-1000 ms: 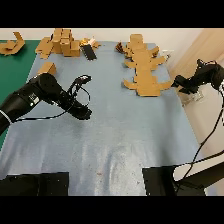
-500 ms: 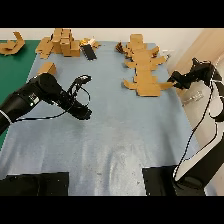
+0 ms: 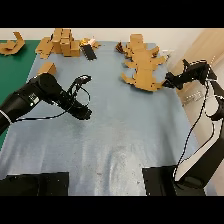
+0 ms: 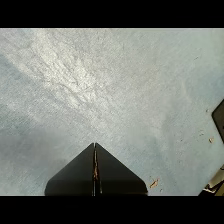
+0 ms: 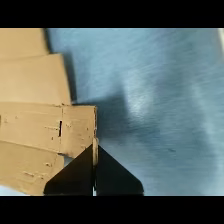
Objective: Fold the box.
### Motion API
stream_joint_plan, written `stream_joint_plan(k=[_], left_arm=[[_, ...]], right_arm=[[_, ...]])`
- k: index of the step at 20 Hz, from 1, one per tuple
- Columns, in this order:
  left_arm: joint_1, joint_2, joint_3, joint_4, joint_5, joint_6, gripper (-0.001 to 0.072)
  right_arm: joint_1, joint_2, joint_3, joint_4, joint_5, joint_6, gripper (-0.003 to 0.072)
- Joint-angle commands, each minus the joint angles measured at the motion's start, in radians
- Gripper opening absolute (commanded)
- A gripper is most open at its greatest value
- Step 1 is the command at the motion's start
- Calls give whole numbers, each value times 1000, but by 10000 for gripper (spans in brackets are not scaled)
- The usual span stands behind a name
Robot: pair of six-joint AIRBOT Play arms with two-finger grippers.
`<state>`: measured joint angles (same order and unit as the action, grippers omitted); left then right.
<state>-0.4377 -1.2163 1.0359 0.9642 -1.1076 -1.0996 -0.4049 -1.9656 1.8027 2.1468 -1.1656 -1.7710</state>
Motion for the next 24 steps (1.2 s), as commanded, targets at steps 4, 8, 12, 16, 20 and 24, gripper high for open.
stream_joint_plan(k=[4,8,12,16,20,24], left_arm=[[1,1,0,0,0,0,13],[1,1,0,0,0,0,13],[1,1,0,0,0,0,13],[1,1,0,0,0,0,13],[1,1,0,0,0,0,13],[1,1,0,0,0,0,13]], right_arm=[[66,30,-6,35,-253,-9,0],[160,146,-126,32,-226,0,-2],[254,328,-359,23,-126,28,-1],[345,558,-729,16,31,98,-1],[470,807,-1110,16,217,216,-2],[560,980,-1328,13,323,314,2]])
